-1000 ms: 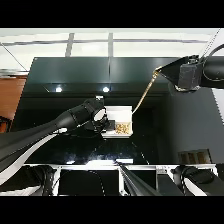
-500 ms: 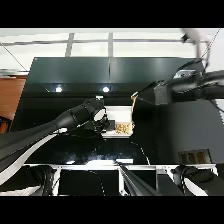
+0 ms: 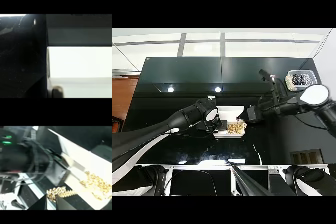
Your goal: Fold the box and place the chain.
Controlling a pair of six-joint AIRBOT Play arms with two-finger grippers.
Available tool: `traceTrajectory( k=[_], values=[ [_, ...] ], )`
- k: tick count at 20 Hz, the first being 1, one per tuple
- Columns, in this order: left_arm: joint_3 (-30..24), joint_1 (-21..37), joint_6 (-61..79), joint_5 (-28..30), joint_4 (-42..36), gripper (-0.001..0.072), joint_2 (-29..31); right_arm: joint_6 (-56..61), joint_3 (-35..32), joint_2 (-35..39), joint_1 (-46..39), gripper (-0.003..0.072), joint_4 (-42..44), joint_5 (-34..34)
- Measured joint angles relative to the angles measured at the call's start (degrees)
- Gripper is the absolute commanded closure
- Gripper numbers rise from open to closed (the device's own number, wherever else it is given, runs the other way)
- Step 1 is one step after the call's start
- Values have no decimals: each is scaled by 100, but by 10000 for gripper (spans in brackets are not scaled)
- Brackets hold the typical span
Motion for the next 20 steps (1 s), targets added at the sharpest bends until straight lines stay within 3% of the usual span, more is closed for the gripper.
traceTrajectory(
  k=[1, 2, 9, 13, 14, 15, 20],
  values=[
    [0, 0, 0, 0, 0, 679, 0, -11, -79, -26, 15, 351, -2, -66],
    [0, 0, 0, 0, 0, 679, 0, -20, -133, -48, 15, 295, -9, -120],
    [0, 0, 0, 0, 0, 679, 0, -678, -249, 74, -1045, 297, -332, 337],
    [0, 0, 0, 0, 0, 679, 0, -1777, -876, 142, -1453, 292, -518, 166],
    [0, 0, 2, 0, 0, 679, 0, -1982, -1113, 151, -1453, 99, -520, -90],
    [0, 0, 0, 0, 0, 679, 0, -2151, -1322, 153, -1412, -33, -546, -328],
    [0, 0, 0, 0, 0, 679, 0, -3676, -2048, 164, -848, -31, -684, -1491]
  ],
)
